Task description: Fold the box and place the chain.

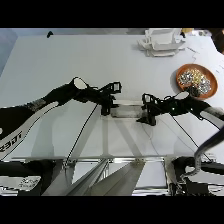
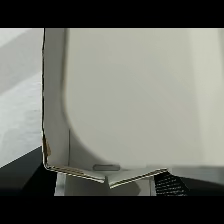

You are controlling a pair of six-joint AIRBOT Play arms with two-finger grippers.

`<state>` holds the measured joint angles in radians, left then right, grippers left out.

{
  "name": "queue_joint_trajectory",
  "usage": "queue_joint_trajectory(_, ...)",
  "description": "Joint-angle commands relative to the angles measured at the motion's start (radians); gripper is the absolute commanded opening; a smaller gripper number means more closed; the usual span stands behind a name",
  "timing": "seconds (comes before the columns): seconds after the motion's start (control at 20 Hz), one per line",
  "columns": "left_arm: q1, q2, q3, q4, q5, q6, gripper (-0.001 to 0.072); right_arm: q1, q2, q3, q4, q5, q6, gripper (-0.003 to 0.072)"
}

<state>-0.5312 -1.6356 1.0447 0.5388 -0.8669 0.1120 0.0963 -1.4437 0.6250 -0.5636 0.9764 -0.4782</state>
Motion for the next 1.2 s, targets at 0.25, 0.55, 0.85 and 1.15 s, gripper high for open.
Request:
queue_joint_trajectory(0.25,0.0,0.0,0.0,0.0,0.002,-0.001,0.0011,0.0,-0.007,0.0,-0.008,-0.039,-0.002,0.0457)
queue_joint_trajectory(0.55,0.0,0.0,0.0,0.0,0.002,-0.001,0.0011,0.0,-0.006,0.0,-0.016,-0.041,-0.002,0.0404)
queue_joint_trajectory(0.85,0.0,0.0,0.0,0.0,0.002,-0.001,0.0011,0.0,-0.006,0.0,-0.016,-0.041,-0.002,0.0404)
queue_joint_trajectory(1.15,0.0,0.0,0.0,0.0,0.002,-0.001,0.0011,0.0,-0.006,0.0,-0.016,-0.041,-0.002,0.0404)
